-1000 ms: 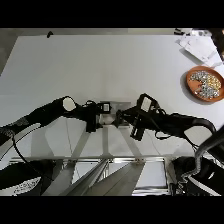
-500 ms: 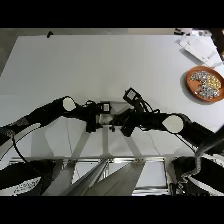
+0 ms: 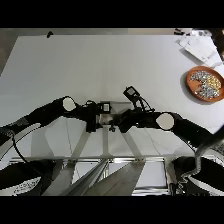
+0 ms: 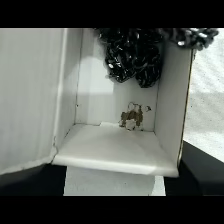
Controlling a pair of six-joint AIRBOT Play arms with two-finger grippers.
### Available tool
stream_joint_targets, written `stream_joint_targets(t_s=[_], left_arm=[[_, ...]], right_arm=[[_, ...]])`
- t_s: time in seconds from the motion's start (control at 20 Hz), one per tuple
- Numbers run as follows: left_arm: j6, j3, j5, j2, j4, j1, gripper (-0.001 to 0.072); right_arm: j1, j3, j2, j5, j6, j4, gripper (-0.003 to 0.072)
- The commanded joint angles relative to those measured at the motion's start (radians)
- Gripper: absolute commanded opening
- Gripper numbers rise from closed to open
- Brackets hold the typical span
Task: Fold the box and place the chain.
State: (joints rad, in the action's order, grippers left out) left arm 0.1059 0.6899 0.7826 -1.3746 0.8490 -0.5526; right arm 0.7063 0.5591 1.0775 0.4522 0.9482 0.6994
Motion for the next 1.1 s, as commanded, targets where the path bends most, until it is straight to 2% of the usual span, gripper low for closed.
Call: stream_joint_targets(t_s=[0.0, 0.25, 0.45, 0.7, 0.8, 0.9, 1.05], left_arm=[[0.0, 0.0, 0.0, 0.0, 0.0, 0.0, 0.0292], [0.0, 0.0, 0.0, 0.0, 0.0, 0.0, 0.0292], [0.0, 0.0, 0.0, 0.0, 0.0, 0.0, 0.0292], [0.0, 0.001, 0.0, 0.0, 0.0, 0.0, 0.0292], [0.0, 0.0, 0.0, 0.0, 0.0, 0.0, 0.0292], [0.0, 0.0, 0.0, 0.0, 0.0, 0.0, 0.0292], [0.0, 0.001, 0.0, 0.0, 0.0, 0.0, 0.0292]], right_arm=[[0.001, 0.0, 0.025, -0.009, 0.05, -0.005, 0.0205], [0.001, 0.0, 0.011, -0.026, 0.05, -0.027, 0.0205], [-0.035, 0.0, -0.111, 0.004, 0.038, 0.019, 0.0204], [-0.232, 0.0, -0.261, 0.262, 0.035, 0.282, 0.0198], [-0.322, -0.004, -0.262, 0.348, -0.087, 0.413, 0.0195], [-0.407, -0.025, -0.261, 0.338, -0.247, 0.45, 0.0194], [-0.478, -0.04, -0.211, 0.228, -0.284, 0.447, 0.0204]])
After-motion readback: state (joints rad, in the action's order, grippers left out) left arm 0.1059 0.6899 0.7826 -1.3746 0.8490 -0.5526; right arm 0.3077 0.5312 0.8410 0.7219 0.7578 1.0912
